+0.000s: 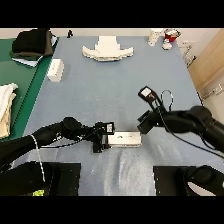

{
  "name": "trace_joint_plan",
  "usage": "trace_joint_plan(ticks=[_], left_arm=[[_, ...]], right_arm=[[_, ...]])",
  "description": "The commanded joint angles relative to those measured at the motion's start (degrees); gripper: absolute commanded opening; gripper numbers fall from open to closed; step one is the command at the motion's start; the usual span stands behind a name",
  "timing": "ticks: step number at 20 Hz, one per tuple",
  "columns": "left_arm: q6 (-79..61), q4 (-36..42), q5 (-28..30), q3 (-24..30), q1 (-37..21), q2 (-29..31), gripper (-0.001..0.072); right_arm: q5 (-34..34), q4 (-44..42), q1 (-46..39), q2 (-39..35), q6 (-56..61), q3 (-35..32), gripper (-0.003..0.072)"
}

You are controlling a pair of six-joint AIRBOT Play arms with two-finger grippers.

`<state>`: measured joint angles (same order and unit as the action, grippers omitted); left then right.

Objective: Fold the box.

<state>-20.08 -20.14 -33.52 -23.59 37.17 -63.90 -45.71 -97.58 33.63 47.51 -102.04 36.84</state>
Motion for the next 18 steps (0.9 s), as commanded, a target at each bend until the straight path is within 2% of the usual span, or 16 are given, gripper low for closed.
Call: trace_joint_plan(ticks=[1, 4, 7, 18], left_arm=[[-0.02, -0.02, -0.02, -0.04, -0.04, 0.0, 0.0509], [-0.02, -0.02, 0.0, -0.04, -0.04, 0.0, 0.0509], [-0.02, -0.02, 0.0, -0.04, -0.04, 0.0, 0.0509], [0.22, 0.44, -0.24, -0.04, -0.02, 0.02, 0.0509]], right_arm=[[-15.06, 3.74, -9.09, 10.1, 7.74, 10.71, 0.0017], [-17.33, 3.72, -13.31, 18.12, 10.93, 15.1, 0.0018], [-17.14, 3.72, -13.99, 22.32, 11.06, 15.96, 0.0018], [-17.4, 3.74, -14.01, 23.26, 11.02, 15.93, 0.0018]])
